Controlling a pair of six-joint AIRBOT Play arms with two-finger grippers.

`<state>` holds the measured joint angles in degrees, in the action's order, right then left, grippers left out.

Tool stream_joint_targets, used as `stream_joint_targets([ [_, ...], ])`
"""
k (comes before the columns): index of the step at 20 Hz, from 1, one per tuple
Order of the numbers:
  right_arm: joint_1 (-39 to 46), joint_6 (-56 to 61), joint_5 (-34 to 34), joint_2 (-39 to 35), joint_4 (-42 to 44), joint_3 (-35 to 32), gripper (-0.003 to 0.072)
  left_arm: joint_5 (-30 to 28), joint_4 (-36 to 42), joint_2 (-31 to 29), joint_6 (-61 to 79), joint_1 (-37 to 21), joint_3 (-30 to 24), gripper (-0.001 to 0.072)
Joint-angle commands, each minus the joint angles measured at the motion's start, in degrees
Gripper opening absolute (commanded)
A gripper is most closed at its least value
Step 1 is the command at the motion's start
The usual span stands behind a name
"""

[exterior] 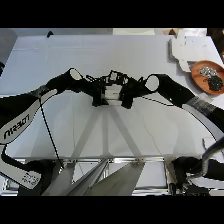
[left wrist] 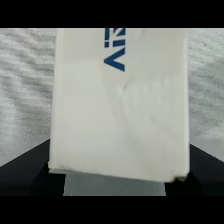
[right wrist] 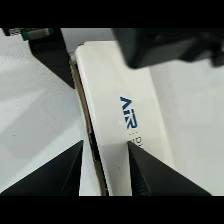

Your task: Fold the box and place the chain.

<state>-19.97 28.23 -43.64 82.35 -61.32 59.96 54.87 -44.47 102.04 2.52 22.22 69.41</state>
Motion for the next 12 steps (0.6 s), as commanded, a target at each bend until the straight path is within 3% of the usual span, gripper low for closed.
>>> stream_joint_targets([
  [1, -0.04, 0.04, -1.18, 0.02, -0.31, -2.05, 0.0319, 0.0, 0.04, 0.02, -0.02, 0.02, 0.02, 0.0213],
  [7, -0.02, 0.26, 2.19, -0.87, -0.15, -2.58, 0.032, 0.0, 0.04, 0.02, -0.02, 0.02, 0.02, 0.0213],
  [12, 0.0, 0.5, 4.26, -6.05, 1.97, -2.58, 0.0319, 0.0, 0.04, 0.02, -0.02, 0.02, 0.02, 0.0213],
])
